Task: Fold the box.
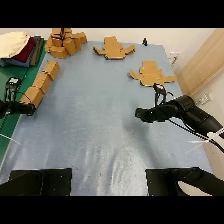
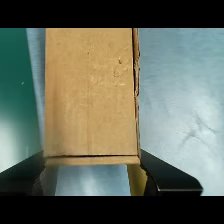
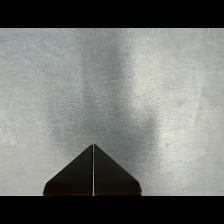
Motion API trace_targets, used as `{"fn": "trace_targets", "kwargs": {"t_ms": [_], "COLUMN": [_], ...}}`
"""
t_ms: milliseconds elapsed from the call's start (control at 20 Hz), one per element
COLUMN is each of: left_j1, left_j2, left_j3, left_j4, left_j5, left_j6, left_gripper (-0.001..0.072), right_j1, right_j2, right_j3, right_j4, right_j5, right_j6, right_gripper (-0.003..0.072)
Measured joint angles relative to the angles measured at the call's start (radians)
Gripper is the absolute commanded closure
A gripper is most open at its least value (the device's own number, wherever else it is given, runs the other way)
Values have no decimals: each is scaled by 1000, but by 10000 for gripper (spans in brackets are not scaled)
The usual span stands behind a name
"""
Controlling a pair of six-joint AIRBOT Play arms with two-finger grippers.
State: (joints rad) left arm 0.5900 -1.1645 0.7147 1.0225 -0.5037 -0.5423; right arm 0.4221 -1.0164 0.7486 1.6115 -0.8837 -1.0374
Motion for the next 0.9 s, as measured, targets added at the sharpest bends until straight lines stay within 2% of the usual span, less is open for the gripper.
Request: {"fn": "trace_targets", "kwargs": {"t_ms": [250, 550, 900], "left_j1": [-53, -124, -137], "left_j2": [-129, -303, -351], "left_j3": [74, 235, 293], "left_j4": [-13, -17, -17], "left_j5": [117, 154, 192], "left_j6": [0, -53, -80], "left_gripper": [186, 186, 186], "right_j1": [0, 0, 2], "right_j2": [0, 0, 0], "right_j3": [0, 0, 0], "right_j4": [0, 5, 23], "right_j5": [17, 22, 23], "right_j6": [0, 0, 0], "right_gripper": [680, 680, 680]}}
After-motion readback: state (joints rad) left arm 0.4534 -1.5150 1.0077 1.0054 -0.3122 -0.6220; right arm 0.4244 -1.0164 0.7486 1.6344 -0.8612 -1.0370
